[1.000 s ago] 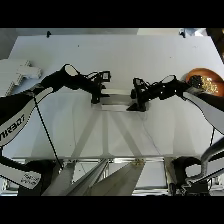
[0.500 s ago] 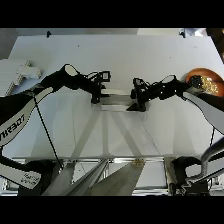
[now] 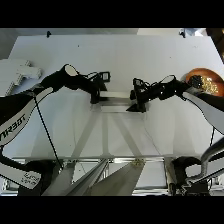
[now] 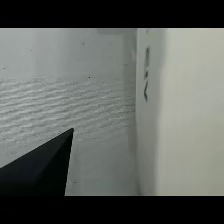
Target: Fold the box and place the chain.
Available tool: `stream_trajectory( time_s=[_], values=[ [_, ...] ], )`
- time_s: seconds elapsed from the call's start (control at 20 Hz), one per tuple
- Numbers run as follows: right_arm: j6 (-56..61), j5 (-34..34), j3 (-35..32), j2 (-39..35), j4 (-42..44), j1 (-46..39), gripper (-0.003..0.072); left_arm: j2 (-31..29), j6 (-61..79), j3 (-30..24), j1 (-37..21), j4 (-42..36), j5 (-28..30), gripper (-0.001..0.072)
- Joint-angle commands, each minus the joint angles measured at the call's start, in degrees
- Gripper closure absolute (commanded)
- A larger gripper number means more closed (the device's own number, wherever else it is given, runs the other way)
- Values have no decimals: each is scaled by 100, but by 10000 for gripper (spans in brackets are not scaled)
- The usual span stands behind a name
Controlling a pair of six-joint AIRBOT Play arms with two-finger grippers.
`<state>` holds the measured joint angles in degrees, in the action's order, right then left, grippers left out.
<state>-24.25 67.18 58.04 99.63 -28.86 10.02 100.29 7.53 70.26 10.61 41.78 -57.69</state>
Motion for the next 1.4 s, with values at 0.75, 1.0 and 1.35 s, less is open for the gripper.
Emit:
stream_trajectory(
  time_s=[0.75,1.0,1.35],
  values=[
    [22,-50,7,2,2,-2,187,-960,-7,7,-1285,278,-1091,254],
    [22,-50,9,2,2,-2,187,-1001,-2,-2,-1060,1016,-2455,703],
    [22,-50,7,0,2,-4,187,-1036,2,-2,-162,490,-2013,703]
  ],
)
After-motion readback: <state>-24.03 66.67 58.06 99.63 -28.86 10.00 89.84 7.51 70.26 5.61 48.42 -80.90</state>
